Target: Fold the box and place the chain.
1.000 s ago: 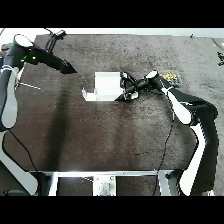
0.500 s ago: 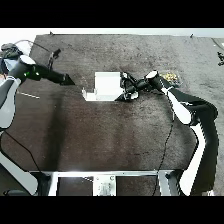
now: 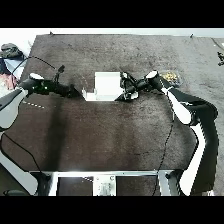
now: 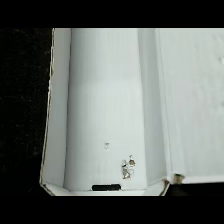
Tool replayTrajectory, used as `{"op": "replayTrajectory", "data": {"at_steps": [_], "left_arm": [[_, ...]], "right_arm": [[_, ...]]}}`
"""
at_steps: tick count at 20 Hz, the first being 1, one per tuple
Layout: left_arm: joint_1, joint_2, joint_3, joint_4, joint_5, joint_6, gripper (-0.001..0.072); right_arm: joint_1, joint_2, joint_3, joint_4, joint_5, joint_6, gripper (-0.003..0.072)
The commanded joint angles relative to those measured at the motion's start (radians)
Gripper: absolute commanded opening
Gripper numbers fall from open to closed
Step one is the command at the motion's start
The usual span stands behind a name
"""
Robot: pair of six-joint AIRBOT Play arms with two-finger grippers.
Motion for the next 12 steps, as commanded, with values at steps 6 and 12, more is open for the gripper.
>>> {"op": "replayTrajectory", "data": {"at_steps": [6,12], "left_arm": [[-0.042,-0.001,-0.021,0.064,0.074,-0.166,0.0007],[-0.047,-0.005,-0.021,0.047,0.091,-0.177,0.0009]], "right_arm": [[0.0,0.0,0.0,0.0,0.0,0.0,0.0449],[0.0,0.0,0.0,0.0,0.0,0.0,0.0449]]}}
